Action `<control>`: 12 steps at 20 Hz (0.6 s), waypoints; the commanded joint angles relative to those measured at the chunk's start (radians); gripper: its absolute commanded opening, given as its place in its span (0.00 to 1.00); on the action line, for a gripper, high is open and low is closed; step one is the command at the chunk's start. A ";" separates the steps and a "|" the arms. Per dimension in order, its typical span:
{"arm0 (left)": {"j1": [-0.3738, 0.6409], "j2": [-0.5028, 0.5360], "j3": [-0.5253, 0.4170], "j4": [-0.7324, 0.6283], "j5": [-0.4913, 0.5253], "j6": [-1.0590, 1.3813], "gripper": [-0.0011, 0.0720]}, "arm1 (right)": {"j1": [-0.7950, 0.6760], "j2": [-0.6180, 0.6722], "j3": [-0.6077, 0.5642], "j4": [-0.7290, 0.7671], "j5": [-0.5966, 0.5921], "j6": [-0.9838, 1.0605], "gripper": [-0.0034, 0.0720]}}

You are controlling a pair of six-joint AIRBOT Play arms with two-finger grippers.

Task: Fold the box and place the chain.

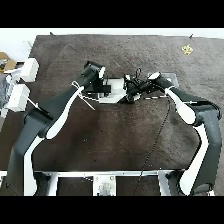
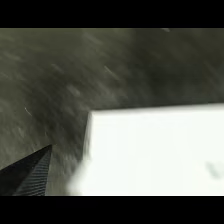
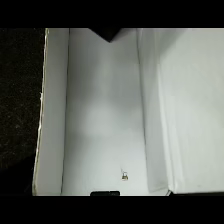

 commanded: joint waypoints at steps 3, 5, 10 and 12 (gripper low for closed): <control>0.002 0.077 0.001 -0.023 -0.061 0.090 0.88 | 0.001 -0.001 0.000 0.000 0.000 0.000 0.64; 0.002 0.114 0.000 -0.021 -0.084 0.158 0.88 | 0.001 -0.001 0.000 0.000 0.000 0.000 0.64; 0.002 0.177 0.000 0.018 -0.069 0.437 0.88 | 0.001 -0.001 0.000 0.000 0.000 0.000 0.64; 0.002 0.190 0.000 0.013 -0.068 0.515 0.88 | 0.001 -0.001 0.000 0.000 0.000 0.000 0.64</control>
